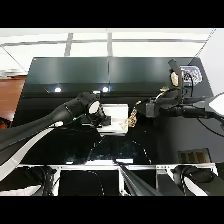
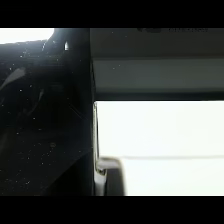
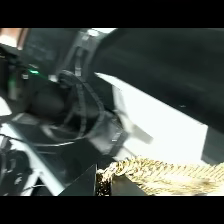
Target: Fold the box and place the chain.
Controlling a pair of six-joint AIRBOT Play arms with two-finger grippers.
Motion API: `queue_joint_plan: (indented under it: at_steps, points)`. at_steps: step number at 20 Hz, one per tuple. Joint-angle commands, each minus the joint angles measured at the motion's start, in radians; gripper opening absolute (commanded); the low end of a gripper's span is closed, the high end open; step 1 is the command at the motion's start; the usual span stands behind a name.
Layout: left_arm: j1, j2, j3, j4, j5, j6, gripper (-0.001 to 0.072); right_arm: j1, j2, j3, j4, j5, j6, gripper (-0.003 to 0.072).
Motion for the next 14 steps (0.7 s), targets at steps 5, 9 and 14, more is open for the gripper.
queue_joint_plan:
  at_steps: [5, 9, 14]
  points:
    - [-0.001, 0.000, 0.001, 0.000, 0.000, 0.000, 0.0031, 0.109, -0.035, -0.001, 0.095, -0.089, 0.006, 0.0024]
    - [-0.001, 0.000, 0.001, 0.000, 0.000, 0.000, 0.0030, 0.144, -0.118, -0.001, 0.096, -0.115, 0.006, 0.0025]
    - [-0.001, 0.000, 0.001, 0.000, 0.000, 0.000, 0.0031, 0.147, -0.199, -0.003, 0.089, -0.132, 0.019, 0.0440]
